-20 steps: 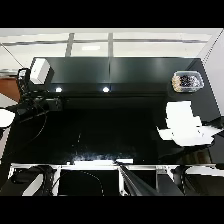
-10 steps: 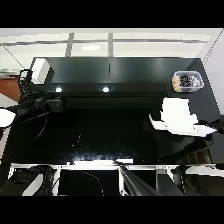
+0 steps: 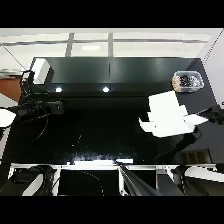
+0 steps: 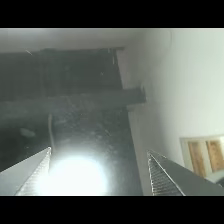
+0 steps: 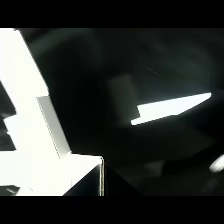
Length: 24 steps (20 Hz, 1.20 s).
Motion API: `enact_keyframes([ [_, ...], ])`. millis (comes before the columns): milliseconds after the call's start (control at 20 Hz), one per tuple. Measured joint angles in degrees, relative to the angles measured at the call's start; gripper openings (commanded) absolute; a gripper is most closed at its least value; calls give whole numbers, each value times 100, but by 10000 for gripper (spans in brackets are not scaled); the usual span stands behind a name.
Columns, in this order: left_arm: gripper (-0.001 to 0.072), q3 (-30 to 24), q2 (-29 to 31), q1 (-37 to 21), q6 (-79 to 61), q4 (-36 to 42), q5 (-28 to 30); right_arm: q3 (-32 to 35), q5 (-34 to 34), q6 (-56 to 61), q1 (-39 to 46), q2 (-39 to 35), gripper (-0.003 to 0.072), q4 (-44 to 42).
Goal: Fold the box and place the chain.
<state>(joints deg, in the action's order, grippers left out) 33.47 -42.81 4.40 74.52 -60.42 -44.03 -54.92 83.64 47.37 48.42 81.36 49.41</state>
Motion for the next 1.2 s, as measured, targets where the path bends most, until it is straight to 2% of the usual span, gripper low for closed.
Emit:
enact_keyframes([
  [100, 703, 0, 0, 87, -22, -7, -33, 293, -254, 146, -280, -247, 43, -345],
  [300, 703, 0, 0, 367, -61, -15, -111, 1139, -1231, 535, -1143, -938, 43, -999],
  [500, 703, 0, -4, 614, -81, -15, -83, 1906, -2365, 962, -2612, -1687, 42, -1759],
  [800, 702, 0, -31, 745, -83, 11, 450, 2249, -3987, 1060, -5466, -2363, 43, -2065],
  [950, 701, 0, -184, 752, 66, 286, 459, 2350, -4935, 1023, -6793, -2452, 43, -1971],
  [1050, 700, 2, -356, 715, 232, 553, 361, 2439, -5604, 1012, -7455, -2476, 42, -1937],
  [1200, 701, 2, -723, 374, 372, 785, -334, 2522, -6151, 1045, -7954, -2492, 43, -1917],
])
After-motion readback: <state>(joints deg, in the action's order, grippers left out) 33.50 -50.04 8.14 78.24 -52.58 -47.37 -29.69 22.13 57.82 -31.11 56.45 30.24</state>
